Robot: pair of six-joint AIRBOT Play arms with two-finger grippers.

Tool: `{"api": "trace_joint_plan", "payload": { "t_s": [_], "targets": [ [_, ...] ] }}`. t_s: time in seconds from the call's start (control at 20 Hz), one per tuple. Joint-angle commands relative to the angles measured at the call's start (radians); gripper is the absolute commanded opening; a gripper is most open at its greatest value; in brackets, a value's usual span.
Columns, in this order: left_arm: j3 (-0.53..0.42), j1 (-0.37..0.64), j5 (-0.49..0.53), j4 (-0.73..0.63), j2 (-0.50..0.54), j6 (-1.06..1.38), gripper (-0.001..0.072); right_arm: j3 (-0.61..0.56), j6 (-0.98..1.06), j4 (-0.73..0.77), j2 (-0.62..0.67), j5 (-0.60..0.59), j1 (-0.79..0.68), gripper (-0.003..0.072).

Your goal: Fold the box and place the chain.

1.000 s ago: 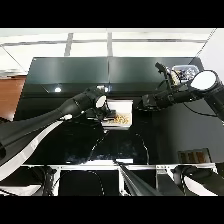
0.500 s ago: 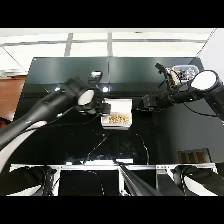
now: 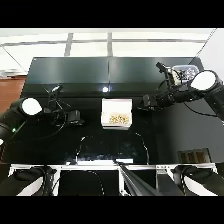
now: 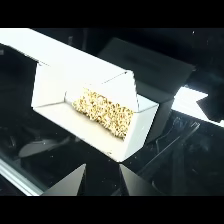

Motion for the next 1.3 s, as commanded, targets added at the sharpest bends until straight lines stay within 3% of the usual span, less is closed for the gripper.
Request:
{"api": "trace_joint_plan", "payload": {
  "t_s": [0.0,0.05,0.3,0.4,0.75,1.25],
  "targets": [
    [-0.1,0.083,0.027,-0.429,-0.027,0.909,0.0604,-0.001,0.0,-0.004,0.0,-0.017,0.0,0.0265],
    [-0.1,0.064,0.029,-0.429,-0.041,1.052,0.0718,-0.001,0.0,-0.004,0.0,-0.017,0.0,0.0264],
    [-0.1,-0.088,0.204,-0.406,-0.061,1.653,0.0715,-0.001,0.001,-0.003,0.0,-0.017,0.0,0.0265],
    [-0.092,-0.138,0.293,-0.356,-0.088,1.697,0.0714,-0.001,0.002,-0.003,0.0,-0.017,0.0,0.0265],
    [0.013,-0.137,0.259,-0.49,-0.315,1.829,0.0711,-0.001,0.02,-0.003,0.0,-0.016,0.0,0.0265],
    [0.072,-0.14,0.214,-0.513,-0.382,1.852,0.0708,-0.001,0.021,-0.003,0.0,-0.019,0.0,0.0265]
  ]
}}
